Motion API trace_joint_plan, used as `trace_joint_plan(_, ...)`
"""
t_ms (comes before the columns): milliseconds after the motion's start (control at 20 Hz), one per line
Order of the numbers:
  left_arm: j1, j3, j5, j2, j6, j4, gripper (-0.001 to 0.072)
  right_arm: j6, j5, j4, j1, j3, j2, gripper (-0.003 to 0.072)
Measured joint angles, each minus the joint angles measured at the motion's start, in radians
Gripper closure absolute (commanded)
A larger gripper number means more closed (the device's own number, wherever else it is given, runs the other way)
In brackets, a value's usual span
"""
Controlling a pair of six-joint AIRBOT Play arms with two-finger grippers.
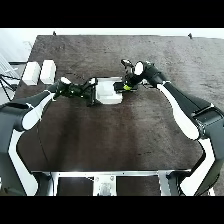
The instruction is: Fold the box and place the chain.
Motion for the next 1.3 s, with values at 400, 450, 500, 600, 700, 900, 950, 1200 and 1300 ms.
trace_joint_plan(400, -0.001, 0.0, -0.002, 0.0, 0.0, 0.001, 0.0178, 0.048, 0.112, -0.078, 0.003, 0.06, -0.035, 0.0315)
trace_joint_plan(450, -0.001, 0.0, -0.001, 0.0, 0.0, 0.0, 0.0178, 0.052, 0.118, -0.08, 0.003, 0.069, -0.043, 0.0315)
trace_joint_plan(500, -0.001, 0.0, -0.001, 0.0, 0.0, 0.0, 0.0178, 0.054, 0.127, -0.084, 0.006, 0.078, -0.051, 0.0314)
trace_joint_plan(600, -0.001, 0.0, 0.0, 0.0, 0.0, 0.0, 0.0178, 0.058, 0.151, -0.097, 0.017, 0.097, -0.065, 0.0315)
trace_joint_plan(700, -0.001, 0.0, 0.0, 0.0, 0.0, 0.0, 0.0178, 0.07, 0.174, -0.119, 0.027, 0.111, -0.074, 0.0315)
trace_joint_plan(900, -0.001, 0.0, 0.0, 0.0, 0.0, 0.0, 0.0178, 0.103, 0.195, -0.147, 0.041, 0.123, -0.081, 0.0335)
trace_joint_plan(950, -0.001, 0.0, 0.0, 0.0, 0.0, 0.0, 0.0178, 0.106, 0.198, -0.154, 0.046, 0.125, -0.082, 0.0335)
trace_joint_plan(1200, 0.0, 0.0, -0.004, 0.0, -0.001, -0.001, 0.0178, 0.138, 0.204, -0.175, 0.062, 0.128, -0.083, 0.0394)
trace_joint_plan(1300, 0.0, 0.0, -0.004, 0.0, -0.002, -0.001, 0.0178, 0.152, 0.2, -0.178, 0.064, 0.129, -0.084, 0.0424)
